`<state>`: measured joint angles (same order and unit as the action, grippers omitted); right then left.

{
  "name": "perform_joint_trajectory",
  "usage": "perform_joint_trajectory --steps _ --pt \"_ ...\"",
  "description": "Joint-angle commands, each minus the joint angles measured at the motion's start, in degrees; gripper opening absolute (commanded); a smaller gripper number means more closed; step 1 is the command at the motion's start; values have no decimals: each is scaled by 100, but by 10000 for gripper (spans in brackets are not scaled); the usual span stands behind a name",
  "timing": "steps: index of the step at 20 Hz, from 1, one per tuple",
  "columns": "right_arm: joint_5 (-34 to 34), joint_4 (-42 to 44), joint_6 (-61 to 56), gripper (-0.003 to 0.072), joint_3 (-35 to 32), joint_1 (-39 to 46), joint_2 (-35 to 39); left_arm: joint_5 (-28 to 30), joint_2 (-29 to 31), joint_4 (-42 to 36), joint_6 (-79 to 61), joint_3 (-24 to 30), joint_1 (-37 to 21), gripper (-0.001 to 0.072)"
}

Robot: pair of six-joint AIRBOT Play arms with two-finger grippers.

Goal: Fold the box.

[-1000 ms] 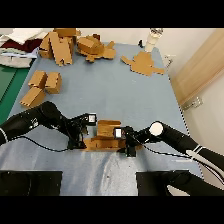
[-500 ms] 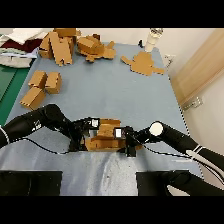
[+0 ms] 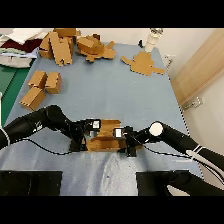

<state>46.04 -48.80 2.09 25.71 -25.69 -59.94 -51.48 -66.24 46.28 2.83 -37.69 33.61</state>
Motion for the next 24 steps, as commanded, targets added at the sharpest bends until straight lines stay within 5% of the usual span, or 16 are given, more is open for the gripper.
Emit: perform_joint_trajectory --steps 1,19,24 --pt "-2 -103 0 596 4 -2 0 9 2 4 20 2 0 683" --pt "0 -111 0 560 4 -2 0 -289 2 142 33 2 492 685" --pt "0 -92 0 560 4 -2 0 254 -9 151 855 2 605 684"
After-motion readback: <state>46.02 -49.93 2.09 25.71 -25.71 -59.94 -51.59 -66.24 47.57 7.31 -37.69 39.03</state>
